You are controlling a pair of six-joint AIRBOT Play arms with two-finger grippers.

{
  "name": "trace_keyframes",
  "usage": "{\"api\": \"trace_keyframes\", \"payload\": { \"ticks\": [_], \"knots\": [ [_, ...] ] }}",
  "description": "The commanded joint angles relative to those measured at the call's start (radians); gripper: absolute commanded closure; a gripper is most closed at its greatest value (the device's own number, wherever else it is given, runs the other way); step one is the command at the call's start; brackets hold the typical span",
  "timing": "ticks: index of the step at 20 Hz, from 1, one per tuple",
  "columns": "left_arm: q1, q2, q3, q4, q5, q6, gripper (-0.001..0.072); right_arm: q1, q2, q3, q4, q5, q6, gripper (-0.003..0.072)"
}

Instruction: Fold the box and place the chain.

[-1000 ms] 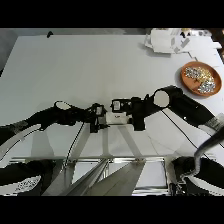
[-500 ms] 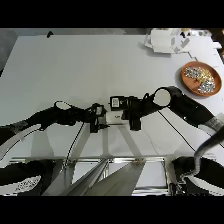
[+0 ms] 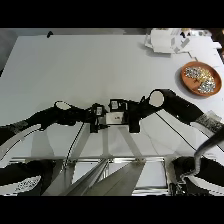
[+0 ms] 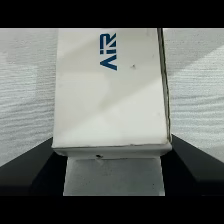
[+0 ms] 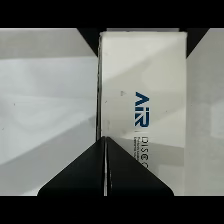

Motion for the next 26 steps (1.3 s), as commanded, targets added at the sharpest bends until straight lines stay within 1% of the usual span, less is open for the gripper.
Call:
{"api": "trace_keyframes", "payload": {
  "ticks": [1,11,13,16,18,19,20,21,23,24,25,26],
  "knots": [
    [0.0,0.0,0.001,-0.001,0.001,-0.001,0.0657,0.0,-0.004,-0.032,-0.005,-0.035,0.0,0.0669],
    [0.0,0.0,0.001,0.0,0.001,-0.001,0.0657,0.0,-0.002,-0.05,-0.005,-0.047,0.001,0.0669],
    [0.0,0.0,0.001,0.0,0.001,-0.001,0.0657,0.0,0.027,-0.05,-0.005,-0.053,0.009,0.0669],
    [0.0,0.0,0.001,0.0,0.001,-0.001,0.0657,-0.01,0.135,-0.048,-0.011,-0.058,0.047,0.0669],
    [0.0,0.0,0.001,-0.001,0.001,-0.001,0.0657,-0.047,0.219,-0.048,-0.04,-0.047,0.176,0.0669],
    [0.0,0.0,0.001,0.0,0.001,-0.001,0.0657,-0.076,0.264,-0.048,-0.077,-0.016,0.281,0.0669],
    [0.0,0.0,0.001,-0.001,0.001,-0.001,0.0657,-0.111,0.303,-0.048,-0.118,0.035,0.383,0.067],
    [0.0,0.0,0.001,0.0,0.001,-0.001,0.0657,-0.158,0.341,-0.048,-0.163,0.109,0.5,0.067],
    [0.0,0.0,0.001,0.0,0.001,-0.001,0.0657,-0.268,0.394,-0.054,-0.222,0.261,0.715,0.067],
    [0.0,0.0,0.001,-0.001,0.001,-0.001,0.0657,-0.324,0.415,-0.069,-0.238,0.311,0.792,0.067],
    [0.0,0.0,0.001,0.0,0.001,-0.001,0.0657,-0.38,0.435,-0.1,-0.245,0.338,0.826,0.067],
    [0.0,0.0,0.001,-0.001,0.001,-0.001,0.0657,-0.423,0.455,-0.137,-0.252,0.332,0.844,0.067]
  ]
}}
